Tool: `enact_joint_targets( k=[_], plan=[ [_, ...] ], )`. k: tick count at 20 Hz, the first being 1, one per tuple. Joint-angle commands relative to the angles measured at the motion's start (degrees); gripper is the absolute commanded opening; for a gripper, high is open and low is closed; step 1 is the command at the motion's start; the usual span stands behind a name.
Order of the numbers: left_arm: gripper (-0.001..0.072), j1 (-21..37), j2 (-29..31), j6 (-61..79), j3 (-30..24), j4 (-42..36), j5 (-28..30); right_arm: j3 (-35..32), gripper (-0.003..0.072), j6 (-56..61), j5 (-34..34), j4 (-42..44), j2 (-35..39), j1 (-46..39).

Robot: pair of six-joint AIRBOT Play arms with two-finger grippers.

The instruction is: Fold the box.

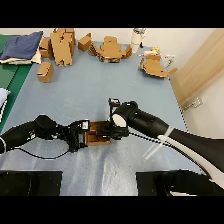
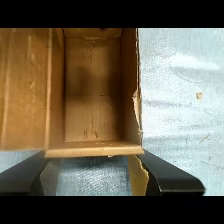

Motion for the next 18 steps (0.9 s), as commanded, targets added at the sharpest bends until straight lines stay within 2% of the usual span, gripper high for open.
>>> enact_joint_targets(
  k=[1, 2, 3, 4, 5, 7, 9, 11, 13, 14, 16, 18],
  plan=[
    [0.0253, 0.0, -0.1, 0.0, 0.0, 1.7, 0.0, 0.0, 0.0311, 2.4, 5.1, -3.4, 4.3, 0.0],
    [0.0253, 0.0, -0.1, 0.0, 0.0, 2.2, 0.0, 0.0, 0.0308, 3.4, 7.8, -5.4, 5.1, 0.0],
    [0.0254, 0.0, -0.2, 0.0, 0.0, 2.5, 0.0, 0.0, 0.0264, 3.7, 10.1, -7.6, 5.8, 0.0],
    [0.0254, 0.0, -0.2, -0.1, 0.0, 2.8, 0.0, 0.0, 0.0099, 3.7, 11.9, -9.7, 6.1, 0.0],
    [0.0254, 0.0, -0.2, 0.0, 0.0, 2.8, 0.0, 0.0, 0.0002, 3.5, 13.4, -11.6, 6.2, -0.7],
    [0.0253, 0.0, -0.2, 0.0, 0.0, 2.8, 0.0, -0.3, 0.0000, 1.1, 12.7, -14.2, 6.2, -3.6],
    [0.0253, 0.0, -0.2, -0.2, 0.0, 2.8, 0.0, -0.5, -0.0003, -4.2, 6.1, -12.0, 6.2, -9.0],
    [0.0253, 0.0, -0.2, -2.1, 0.0, 3.5, 0.1, -1.1, -0.0003, -15.2, -5.4, -2.8, 6.1, -17.3],
    [0.0253, 0.0, -0.2, -3.0, 0.0, 4.7, 0.2, -2.6, -0.0003, -29.6, -14.2, 14.2, 4.0, -26.5],
    [0.0253, 0.0, -0.2, -3.0, 0.0, 4.7, 0.2, -3.2, -0.0003, -39.0, -15.9, 24.2, 2.1, -30.1],
    [0.0253, 0.0, -0.2, -3.0, 0.0, 4.7, 1.4, -3.8, -0.0003, -57.7, -14.6, 43.0, -3.8, -34.9],
    [0.0254, 0.0, -0.2, -3.0, 0.0, 4.7, 3.0, -3.8, -0.0003, -72.8, -11.8, 56.5, -10.3, -35.8]
  ],
)
